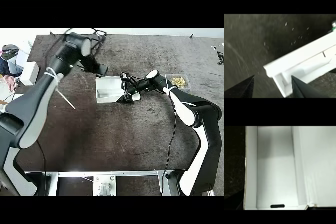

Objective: Fold the box and place the chain.

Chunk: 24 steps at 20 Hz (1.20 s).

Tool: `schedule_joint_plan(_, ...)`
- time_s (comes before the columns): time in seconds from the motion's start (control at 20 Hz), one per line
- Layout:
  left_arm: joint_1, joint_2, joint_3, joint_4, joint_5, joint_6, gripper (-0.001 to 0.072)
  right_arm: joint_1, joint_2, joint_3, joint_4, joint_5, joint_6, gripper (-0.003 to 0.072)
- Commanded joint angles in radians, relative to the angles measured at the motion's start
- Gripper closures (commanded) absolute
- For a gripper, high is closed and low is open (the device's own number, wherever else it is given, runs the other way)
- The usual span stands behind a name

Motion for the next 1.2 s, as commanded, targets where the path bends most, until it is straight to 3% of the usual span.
schedule_joint_plan(0.0, 0.119, 0.005, -0.013, -0.346, 0.048, 0.403, 0.0203, 0.000, 0.000, 0.000, 0.000, 0.000, 0.000, 0.0277)
schedule_joint_plan(0.2, 0.288, 0.004, -0.109, -0.783, 0.057, 0.870, 0.0202, 0.000, 0.000, 0.000, 0.000, 0.000, 0.000, 0.0277)
schedule_joint_plan(0.35, 0.380, 0.000, -0.216, -0.939, 0.049, 1.175, 0.0200, 0.000, 0.000, 0.000, 0.000, 0.000, 0.000, 0.0277)
schedule_joint_plan(0.4, 0.396, 0.000, -0.260, -0.961, 0.045, 1.268, 0.0089, 0.000, 0.000, 0.000, 0.000, 0.000, 0.000, 0.0277)
schedule_joint_plan(0.45, 0.405, 0.000, -0.303, -0.982, 0.040, 1.353, 0.0045, 0.000, 0.000, 0.000, 0.000, 0.000, 0.000, 0.0277)
schedule_joint_plan(0.7, 0.407, -0.016, -0.490, -1.032, 0.041, 1.593, 0.0014, 0.000, 0.000, 0.000, 0.000, 0.000, 0.000, 0.0277)
schedule_joint_plan(0.9, 0.407, -0.114, -0.494, -1.038, -0.006, 1.671, 0.0011, 0.000, 0.000, 0.000, 0.000, 0.000, 0.000, 0.0277)
schedule_joint_plan(1.15, 0.402, -0.146, -0.494, -1.045, -0.009, 1.836, 0.0012, 0.000, 0.000, 0.000, 0.000, 0.000, 0.000, 0.0277)
